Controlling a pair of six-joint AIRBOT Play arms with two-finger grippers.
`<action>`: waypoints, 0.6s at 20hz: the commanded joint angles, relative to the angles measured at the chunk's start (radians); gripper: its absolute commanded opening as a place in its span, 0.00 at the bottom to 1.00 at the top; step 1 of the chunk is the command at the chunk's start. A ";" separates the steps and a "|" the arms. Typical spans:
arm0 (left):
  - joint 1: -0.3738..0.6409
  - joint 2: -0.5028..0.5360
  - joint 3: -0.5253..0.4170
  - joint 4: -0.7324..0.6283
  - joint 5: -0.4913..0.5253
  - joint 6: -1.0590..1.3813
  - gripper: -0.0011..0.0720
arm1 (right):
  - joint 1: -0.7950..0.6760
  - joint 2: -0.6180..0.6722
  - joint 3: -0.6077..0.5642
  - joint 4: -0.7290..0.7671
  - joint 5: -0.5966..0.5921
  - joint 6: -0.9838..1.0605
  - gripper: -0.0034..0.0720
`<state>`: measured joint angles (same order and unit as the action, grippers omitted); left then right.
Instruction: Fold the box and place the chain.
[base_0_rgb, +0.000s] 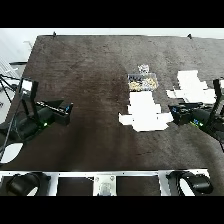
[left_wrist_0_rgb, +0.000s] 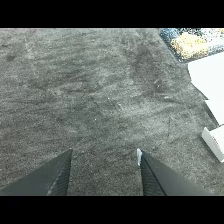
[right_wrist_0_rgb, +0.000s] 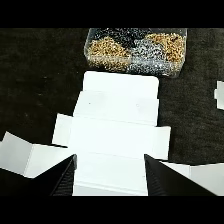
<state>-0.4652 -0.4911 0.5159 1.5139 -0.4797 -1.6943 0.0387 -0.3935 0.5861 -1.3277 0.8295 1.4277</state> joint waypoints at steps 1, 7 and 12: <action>0.000 0.000 -0.002 0.000 0.000 0.000 0.69 | 0.000 0.000 -0.002 0.000 -0.004 0.000 0.71; 0.000 0.000 -0.002 0.000 0.001 0.001 0.69 | 0.000 0.000 -0.004 0.001 -0.059 0.001 0.71; 0.000 0.000 -0.002 0.000 0.001 0.001 0.69 | -0.002 -0.022 0.014 0.000 -0.288 0.000 0.72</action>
<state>-0.4652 -0.4911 0.5148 1.5135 -0.4793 -1.6939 0.0387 -0.3996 0.5884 -1.3273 0.6762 1.4277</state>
